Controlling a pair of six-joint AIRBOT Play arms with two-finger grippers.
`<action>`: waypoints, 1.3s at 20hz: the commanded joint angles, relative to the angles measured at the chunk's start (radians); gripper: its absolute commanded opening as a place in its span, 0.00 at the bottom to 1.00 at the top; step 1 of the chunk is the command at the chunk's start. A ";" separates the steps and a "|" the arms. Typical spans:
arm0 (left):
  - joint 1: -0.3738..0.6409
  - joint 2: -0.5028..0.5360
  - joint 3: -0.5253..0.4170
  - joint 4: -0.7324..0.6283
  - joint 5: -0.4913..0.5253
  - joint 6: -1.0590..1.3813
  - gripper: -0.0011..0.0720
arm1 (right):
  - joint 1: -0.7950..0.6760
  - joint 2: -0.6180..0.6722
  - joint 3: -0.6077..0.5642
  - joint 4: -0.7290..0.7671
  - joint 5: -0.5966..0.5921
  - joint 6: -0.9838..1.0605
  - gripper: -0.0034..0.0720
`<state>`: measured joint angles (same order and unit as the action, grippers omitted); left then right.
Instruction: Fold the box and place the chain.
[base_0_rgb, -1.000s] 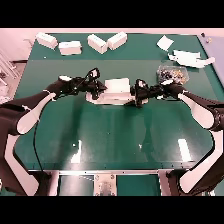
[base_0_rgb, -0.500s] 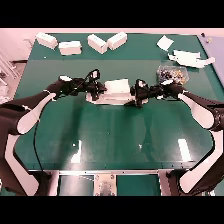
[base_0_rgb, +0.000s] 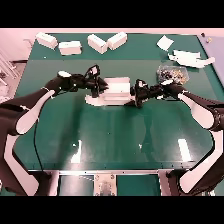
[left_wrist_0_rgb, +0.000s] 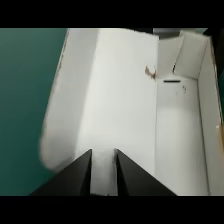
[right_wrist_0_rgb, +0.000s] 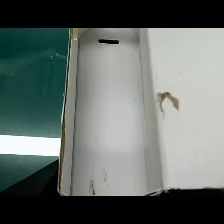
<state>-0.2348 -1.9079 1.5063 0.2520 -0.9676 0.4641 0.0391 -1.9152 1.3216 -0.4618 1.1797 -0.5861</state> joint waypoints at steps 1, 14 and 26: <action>0.039 0.002 0.075 0.019 -0.150 -0.089 0.29 | 0.001 0.000 0.000 0.002 0.000 0.002 0.82; 0.112 -0.006 0.170 0.433 -0.441 -0.446 0.53 | 0.001 0.000 0.000 0.002 0.000 0.002 0.82; 0.088 -0.029 0.059 0.368 -0.264 -0.407 0.53 | 0.001 0.000 0.000 0.002 0.000 0.002 0.82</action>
<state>-0.1478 -1.9358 1.5772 0.6392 -1.2861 0.0475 0.0391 -1.9156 1.3216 -0.4603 1.1793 -0.5846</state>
